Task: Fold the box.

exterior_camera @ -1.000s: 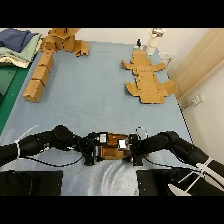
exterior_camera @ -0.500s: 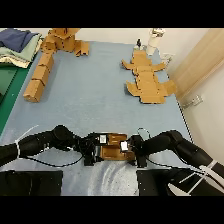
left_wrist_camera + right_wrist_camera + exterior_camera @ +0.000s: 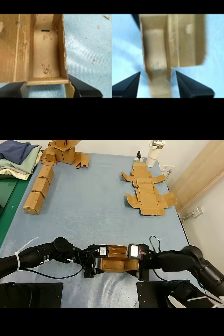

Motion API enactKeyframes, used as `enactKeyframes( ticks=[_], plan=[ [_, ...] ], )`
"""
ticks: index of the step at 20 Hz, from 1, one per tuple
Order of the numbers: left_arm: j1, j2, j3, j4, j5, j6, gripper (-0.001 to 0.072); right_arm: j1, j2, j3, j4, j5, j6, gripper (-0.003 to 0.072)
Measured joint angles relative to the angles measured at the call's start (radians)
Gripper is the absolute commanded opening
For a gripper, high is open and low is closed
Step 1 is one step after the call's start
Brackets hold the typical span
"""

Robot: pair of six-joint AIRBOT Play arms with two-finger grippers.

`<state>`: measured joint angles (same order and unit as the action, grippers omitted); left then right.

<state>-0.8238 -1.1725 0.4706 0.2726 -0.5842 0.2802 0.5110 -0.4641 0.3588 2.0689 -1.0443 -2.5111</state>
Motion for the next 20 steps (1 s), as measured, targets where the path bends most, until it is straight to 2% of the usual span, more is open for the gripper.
enactKeyframes(
  ticks=[6, 9, 10, 11, 12, 16, 20],
  plan=[
    [0.0, 0.0, 0.0, 0.0, 0.0, -0.001, 0.0459, 0.0, 0.062, -0.003, 0.033, -0.038, 0.882, 0.0698],
    [0.0, 0.0, 0.0, 0.0, 0.0, -0.002, 0.0459, 0.0, 0.053, -0.004, 0.041, -0.021, 1.116, 0.0697],
    [0.0, 0.0, 0.0, 0.0, 0.0, -0.002, 0.0459, 0.0, 0.041, -0.004, 0.055, -0.011, 1.168, 0.0641],
    [0.0, 0.0, 0.0, 0.0, 0.0, -0.002, 0.0459, 0.0, 0.029, -0.004, 0.077, 0.0, 1.205, 0.0405],
    [0.0, 0.0, 0.0, 0.0, 0.0, -0.002, 0.0459, 0.0, 0.014, -0.004, 0.116, 0.016, 1.235, 0.0],
    [0.0, 0.0, 0.0, 0.0, 0.0, -0.001, 0.046, 0.0, -0.076, 0.005, 0.253, 0.124, 1.299, 0.0003],
    [0.0, 0.0, 0.0, 0.0, 0.0, 0.0, 0.0459, 0.0, -0.167, 0.055, 0.286, 0.251, 1.303, 0.0003]
  ],
)
